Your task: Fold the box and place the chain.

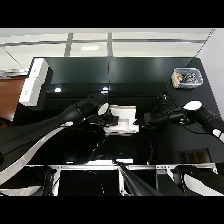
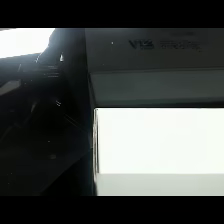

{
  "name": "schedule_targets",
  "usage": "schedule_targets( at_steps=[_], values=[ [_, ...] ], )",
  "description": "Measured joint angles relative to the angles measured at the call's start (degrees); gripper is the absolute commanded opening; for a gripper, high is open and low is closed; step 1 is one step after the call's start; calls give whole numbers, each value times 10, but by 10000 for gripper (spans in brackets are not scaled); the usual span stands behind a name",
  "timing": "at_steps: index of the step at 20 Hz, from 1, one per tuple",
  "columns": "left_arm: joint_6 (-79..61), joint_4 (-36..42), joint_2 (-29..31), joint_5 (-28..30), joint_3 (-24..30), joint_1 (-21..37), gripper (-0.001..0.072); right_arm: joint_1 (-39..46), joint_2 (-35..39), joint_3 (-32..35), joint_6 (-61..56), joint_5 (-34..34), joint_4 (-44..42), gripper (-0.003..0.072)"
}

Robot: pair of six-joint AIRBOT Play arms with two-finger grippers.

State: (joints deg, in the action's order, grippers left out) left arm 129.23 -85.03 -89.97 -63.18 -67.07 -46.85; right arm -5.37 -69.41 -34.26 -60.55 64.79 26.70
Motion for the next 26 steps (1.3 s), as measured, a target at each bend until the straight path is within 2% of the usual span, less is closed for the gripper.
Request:
schedule_targets(
  at_steps=[8, 15, 19, 22, 24, 26],
  values=[
    [0, 0, 0, 5, 0, 0, 26, -117, 0, -75, -183, -47, 159, 487],
    [0, 0, 0, 6, 0, 0, 26, -207, -3, -104, -336, -98, 294, 487],
    [0, 0, 0, 6, 0, 0, 26, -247, -17, -128, -438, -111, 387, 487],
    [0, 0, 0, 9, 0, 0, 27, -270, -38, -148, -499, -105, 426, 486],
    [0, 0, 0, 11, 0, 0, 27, -278, -53, -157, -531, -95, 442, 334],
    [0, 0, 0, 12, 0, 0, 27, -284, -62, -162, -553, -85, 457, 334]
  ],
)
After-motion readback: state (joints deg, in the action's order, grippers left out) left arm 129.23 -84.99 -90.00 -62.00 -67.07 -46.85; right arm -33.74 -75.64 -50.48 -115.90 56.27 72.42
